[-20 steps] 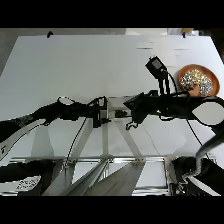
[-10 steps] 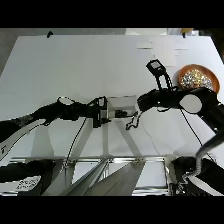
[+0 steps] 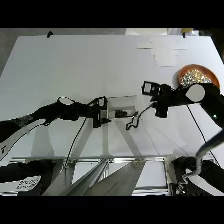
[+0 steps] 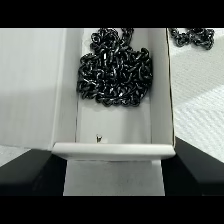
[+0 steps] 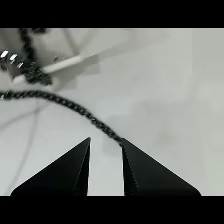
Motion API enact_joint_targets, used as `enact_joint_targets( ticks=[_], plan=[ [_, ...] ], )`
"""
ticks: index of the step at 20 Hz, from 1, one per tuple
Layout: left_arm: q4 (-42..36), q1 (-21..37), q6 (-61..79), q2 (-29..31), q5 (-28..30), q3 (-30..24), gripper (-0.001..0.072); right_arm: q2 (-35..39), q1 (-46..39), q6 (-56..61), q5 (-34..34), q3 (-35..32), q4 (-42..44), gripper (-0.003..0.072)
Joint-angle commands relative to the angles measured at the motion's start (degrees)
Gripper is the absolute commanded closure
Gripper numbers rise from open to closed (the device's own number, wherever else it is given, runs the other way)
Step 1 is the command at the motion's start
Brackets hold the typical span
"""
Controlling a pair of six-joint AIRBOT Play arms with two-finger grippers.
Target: Fold the box and place the chain.
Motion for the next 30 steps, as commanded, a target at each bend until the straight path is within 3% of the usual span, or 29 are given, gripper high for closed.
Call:
enact_joint_targets(
  ticks=[1,6,23,24,26,30],
  plan=[
    [0.0,0.0,0.0,0.0,0.0,0.0,0.0695,-2.8,-0.8,-21.1,0.9,-2.1,7.4,0.0485],
    [0.0,0.0,0.0,0.0,0.0,0.0,0.0695,-5.6,-0.8,-35.6,1.1,-2.8,20.7,0.0485],
    [0.0,0.0,0.0,0.0,0.0,0.0,0.0695,-8.0,-0.8,-36.4,1.0,-3.4,20.3,0.0529],
    [0.0,0.0,0.0,0.0,0.0,0.0,0.0695,-8.0,-0.8,-36.4,1.0,-3.6,20.3,0.0537],
    [0.0,0.0,0.0,0.0,0.0,0.0,0.0695,-8.0,-0.8,-36.4,1.0,-3.9,20.3,0.0637],
    [0.0,0.0,0.0,0.0,0.0,0.0,0.0695,-7.6,-0.8,-36.2,1.1,-3.9,19.8,0.0668]
  ],
)
